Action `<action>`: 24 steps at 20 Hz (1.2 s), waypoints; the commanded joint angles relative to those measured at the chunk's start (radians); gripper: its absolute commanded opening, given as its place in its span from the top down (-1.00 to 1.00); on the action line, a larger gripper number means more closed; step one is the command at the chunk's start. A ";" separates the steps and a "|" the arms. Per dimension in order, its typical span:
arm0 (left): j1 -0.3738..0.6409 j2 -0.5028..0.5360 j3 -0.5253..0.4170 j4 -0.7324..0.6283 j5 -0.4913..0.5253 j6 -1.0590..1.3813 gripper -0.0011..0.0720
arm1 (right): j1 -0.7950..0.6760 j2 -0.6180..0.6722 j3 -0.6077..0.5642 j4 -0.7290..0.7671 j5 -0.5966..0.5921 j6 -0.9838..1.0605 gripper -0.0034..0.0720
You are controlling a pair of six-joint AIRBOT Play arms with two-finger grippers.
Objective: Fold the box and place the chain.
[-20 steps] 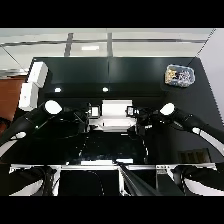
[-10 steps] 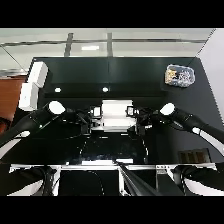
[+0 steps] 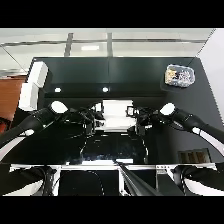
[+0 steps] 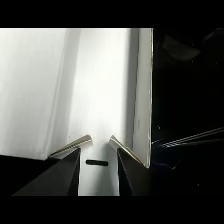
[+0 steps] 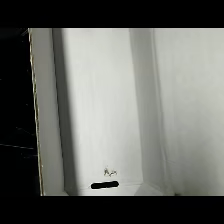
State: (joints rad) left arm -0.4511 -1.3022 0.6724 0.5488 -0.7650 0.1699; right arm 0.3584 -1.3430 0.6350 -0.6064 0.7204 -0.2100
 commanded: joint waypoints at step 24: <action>0.056 0.177 0.015 0.328 -0.057 -0.637 0.90 | 0.000 0.000 0.000 0.000 0.000 0.000 0.68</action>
State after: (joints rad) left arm -0.4412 -1.2259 0.6834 0.6823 -0.7944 -0.1455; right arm 0.3584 -1.3430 0.6350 -0.6060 0.7204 -0.2092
